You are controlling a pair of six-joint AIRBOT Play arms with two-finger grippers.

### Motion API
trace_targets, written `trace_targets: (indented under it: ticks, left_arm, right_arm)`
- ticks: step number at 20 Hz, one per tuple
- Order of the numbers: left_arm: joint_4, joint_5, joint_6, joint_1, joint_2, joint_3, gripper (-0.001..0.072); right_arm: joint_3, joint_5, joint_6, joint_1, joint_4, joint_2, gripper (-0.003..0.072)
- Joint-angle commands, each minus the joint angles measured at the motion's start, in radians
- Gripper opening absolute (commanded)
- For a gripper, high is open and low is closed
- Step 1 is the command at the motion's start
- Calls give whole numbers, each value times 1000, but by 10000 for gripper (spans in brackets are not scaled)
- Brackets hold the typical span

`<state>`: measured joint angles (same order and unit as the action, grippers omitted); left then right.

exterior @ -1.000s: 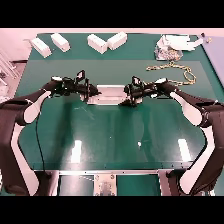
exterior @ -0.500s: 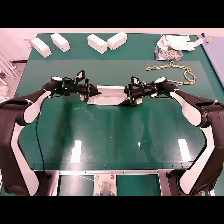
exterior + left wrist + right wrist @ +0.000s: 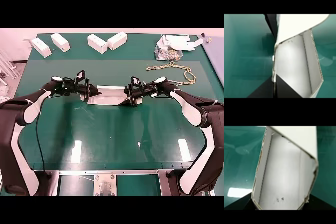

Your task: Fold the box and place the chain.

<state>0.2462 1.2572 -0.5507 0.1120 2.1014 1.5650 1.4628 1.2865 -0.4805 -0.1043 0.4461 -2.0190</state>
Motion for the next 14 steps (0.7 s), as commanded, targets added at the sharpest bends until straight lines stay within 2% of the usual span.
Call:
trace_targets:
  ticks: [1, 14]
  left_arm:
    - [0, -1, 0, -1, -1, 1, 19]
    - [0, -1, 0, -1, -1, 1, 19]
  right_arm:
    - [0, 2, 2, 0, 4, -1, 576]
    - [0, 8, 9, 0, 8, -1, 577]
